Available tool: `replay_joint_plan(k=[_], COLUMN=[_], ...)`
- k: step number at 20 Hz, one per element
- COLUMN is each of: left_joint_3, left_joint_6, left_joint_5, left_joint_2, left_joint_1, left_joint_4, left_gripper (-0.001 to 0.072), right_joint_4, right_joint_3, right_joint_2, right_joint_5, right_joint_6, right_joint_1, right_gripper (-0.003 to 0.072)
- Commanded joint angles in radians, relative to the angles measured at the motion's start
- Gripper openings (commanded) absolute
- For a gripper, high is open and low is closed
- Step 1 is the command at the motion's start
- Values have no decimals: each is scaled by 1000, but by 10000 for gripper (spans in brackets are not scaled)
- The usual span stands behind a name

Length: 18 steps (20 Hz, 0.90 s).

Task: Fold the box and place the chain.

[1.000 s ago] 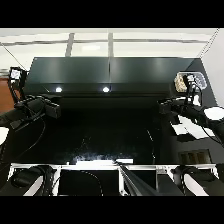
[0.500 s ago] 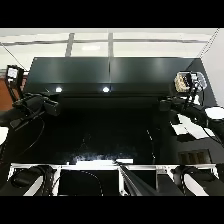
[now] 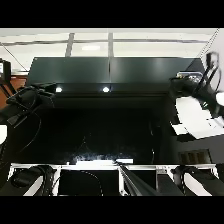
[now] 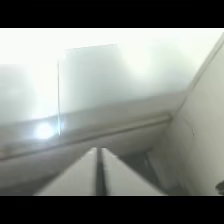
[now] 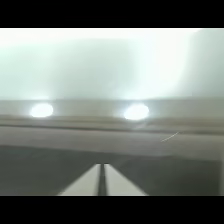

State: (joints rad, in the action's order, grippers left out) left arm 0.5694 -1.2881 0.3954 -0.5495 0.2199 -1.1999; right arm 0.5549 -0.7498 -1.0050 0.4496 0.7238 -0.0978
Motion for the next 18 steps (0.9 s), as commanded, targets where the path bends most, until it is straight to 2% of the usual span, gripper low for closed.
replay_joint_plan(k=[1,2,4,6,7,9,10,12,15,16,18], left_joint_3=[0,0,0,0,0,0,0,0,0,0,0], left_joint_6=[2,2,2,2,1,1,1,1,1,1,1], left_joint_5=[-37,-31,-9,14,29,63,78,95,97,97,97], left_joint_2=[-9,-17,-36,-60,-72,-93,-100,-111,-125,-129,-138], left_joint_1=[0,0,1,1,1,1,1,1,1,1,1], left_joint_4=[-28,-32,-46,-45,-41,-41,-41,-41,-40,-40,-40], left_gripper=[611,710,710,710,710,710,710,710,710,710,710], right_joint_4=[573,724,1007,1350,1418,1416,1408,1340,1021,976,922], right_joint_3=[-261,-325,-405,-421,-422,-458,-489,-549,-567,-570,-570], right_joint_2=[-105,-136,-200,-267,-302,-398,-449,-526,-553,-566,-597], right_joint_5=[103,164,266,270,294,474,589,739,792,839,880], right_joint_6=[320,372,457,835,925,896,843,661,341,251,201], right_joint_1=[-108,-140,-209,-314,-374,-496,-547,-622,-717,-740,-782], right_gripper=[720,720,720,720,720,720,720,720,720,720,720])
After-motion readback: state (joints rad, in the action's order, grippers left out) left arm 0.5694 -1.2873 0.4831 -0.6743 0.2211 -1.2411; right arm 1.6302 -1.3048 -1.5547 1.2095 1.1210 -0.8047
